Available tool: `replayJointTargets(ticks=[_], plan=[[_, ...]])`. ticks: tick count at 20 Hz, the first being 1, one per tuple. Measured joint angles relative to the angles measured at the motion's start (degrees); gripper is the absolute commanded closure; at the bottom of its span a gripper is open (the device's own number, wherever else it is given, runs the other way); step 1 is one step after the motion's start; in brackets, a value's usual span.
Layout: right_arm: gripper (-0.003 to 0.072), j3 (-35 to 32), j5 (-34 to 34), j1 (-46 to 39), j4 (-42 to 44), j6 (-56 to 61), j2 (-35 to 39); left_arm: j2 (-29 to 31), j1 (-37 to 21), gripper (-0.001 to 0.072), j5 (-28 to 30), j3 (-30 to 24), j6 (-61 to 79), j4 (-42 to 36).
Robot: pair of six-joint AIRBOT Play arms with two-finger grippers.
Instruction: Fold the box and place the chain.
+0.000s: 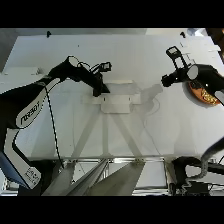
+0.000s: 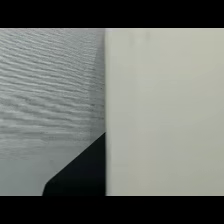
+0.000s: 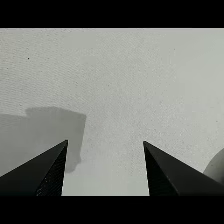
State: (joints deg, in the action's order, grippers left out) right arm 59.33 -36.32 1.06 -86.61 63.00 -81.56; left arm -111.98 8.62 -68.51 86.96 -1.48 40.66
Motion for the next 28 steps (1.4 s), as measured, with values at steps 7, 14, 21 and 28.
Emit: replayJointTargets(ticks=[7, 14, 21, 28], plan=[[0.0175, 0.0, 0.2, 0.0, 0.0, 0.1, 0.0, -1.3, 0.0, 0.0707, 1.1, 0.0, 0.4, -0.2], [0.0173, 0.0, 0.2, 0.0, 0.3, 0.2, 0.0, -1.7, 0.0, 0.0695, 1.1, 0.0, 0.3, -0.3], [0.0075, 0.0, 0.2, 0.0, 1.9, -0.7, 2.8, -1.8, 0.0, 0.0695, 1.0, 0.0, 0.4, -0.1], [-0.0005, 0.0, -10.0, 0.0, 22.7, -19.9, 16.0, -1.8, 0.0, 0.0695, 1.0, 0.0, 0.3, 0.0]])
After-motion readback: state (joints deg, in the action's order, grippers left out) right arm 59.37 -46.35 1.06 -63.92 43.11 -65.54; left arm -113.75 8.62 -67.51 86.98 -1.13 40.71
